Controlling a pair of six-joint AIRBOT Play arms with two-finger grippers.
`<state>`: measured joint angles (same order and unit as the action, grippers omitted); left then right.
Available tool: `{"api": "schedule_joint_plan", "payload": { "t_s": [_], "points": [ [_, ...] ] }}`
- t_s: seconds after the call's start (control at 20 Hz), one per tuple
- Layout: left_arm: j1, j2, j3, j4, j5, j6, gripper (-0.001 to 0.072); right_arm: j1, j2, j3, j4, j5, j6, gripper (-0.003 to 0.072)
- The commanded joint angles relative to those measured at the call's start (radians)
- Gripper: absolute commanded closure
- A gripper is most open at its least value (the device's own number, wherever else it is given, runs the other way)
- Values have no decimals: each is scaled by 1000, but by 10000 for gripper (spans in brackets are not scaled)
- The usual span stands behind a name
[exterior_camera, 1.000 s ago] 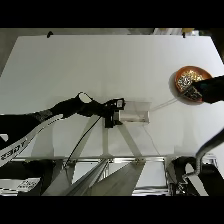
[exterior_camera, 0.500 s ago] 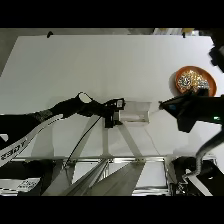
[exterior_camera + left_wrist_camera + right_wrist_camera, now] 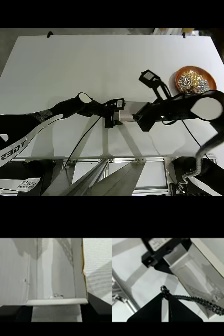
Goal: Fold the box and place the chain.
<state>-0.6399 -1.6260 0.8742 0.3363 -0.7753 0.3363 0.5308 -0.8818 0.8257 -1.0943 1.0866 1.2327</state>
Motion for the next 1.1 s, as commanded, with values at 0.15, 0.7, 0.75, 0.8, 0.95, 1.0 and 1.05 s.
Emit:
{"api": "schedule_joint_plan", "payload": {
  "t_s": [0.15,0.7,0.75,0.8,0.95,1.0,1.05],
  "points": [
    [0,0,0,0,0,0,437,16,-144,-49,-53,-56,1,644],
    [0,0,0,0,0,0,437,-132,-5,87,-306,182,151,566],
    [0,0,0,0,0,0,437,-177,-1,87,-326,214,151,566],
    [0,0,0,0,0,0,437,-222,-3,84,-344,232,153,565],
    [0,0,0,0,0,0,437,-332,-18,43,-389,191,154,565],
    [0,0,0,0,0,0,437,-356,-24,19,-393,161,154,564],
    [0,0,0,0,0,0,437,-375,-32,-12,-394,123,143,550]
  ]
}}
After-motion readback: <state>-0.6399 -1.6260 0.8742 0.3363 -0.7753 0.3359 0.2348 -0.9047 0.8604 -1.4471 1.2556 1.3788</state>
